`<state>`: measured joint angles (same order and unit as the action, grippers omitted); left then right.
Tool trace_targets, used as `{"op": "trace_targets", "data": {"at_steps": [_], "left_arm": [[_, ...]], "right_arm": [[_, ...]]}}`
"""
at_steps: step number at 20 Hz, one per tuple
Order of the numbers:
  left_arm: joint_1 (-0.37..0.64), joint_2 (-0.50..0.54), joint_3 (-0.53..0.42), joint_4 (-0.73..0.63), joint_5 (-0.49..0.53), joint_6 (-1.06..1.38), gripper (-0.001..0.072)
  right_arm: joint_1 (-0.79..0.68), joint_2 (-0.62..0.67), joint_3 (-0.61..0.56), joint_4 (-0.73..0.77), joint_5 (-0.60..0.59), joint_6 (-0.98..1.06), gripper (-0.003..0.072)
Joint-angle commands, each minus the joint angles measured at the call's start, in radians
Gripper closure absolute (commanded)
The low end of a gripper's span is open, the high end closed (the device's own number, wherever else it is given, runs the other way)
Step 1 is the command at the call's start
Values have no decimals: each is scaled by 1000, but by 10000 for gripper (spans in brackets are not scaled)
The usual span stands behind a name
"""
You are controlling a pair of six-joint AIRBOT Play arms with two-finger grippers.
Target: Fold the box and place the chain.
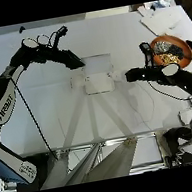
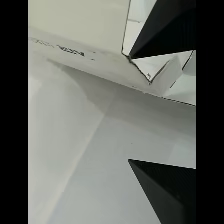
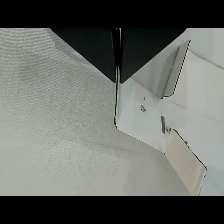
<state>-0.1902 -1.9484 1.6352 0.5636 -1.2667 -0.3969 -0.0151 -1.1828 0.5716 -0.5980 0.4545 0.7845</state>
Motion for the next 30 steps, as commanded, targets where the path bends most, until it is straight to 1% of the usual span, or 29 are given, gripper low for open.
{"op": "trace_targets", "data": {"at_steps": [1,7,9,11,12,14,15,16,30], "left_arm": [[-11,-19,2,-10,-2,27,31],[-72,-35,2,47,56,72,34],[-83,-51,2,60,64,84,92],[-89,-68,2,70,76,84,94],[-92,-71,2,70,86,84,181],[-92,-72,2,69,98,85,539],[-92,-72,2,68,97,87,672],[-92,-72,2,68,97,87,702],[-92,-62,2,43,92,86,700]], "right_arm": [[1,0,0,0,0,0,674],[1,0,0,0,0,0,674],[1,0,0,0,0,0,674],[1,0,0,0,0,0,674],[1,0,0,0,0,0,674],[1,0,0,0,0,0,674],[1,0,0,0,0,0,674],[1,0,0,0,0,0,674],[1,0,0,0,0,0,674]]}}
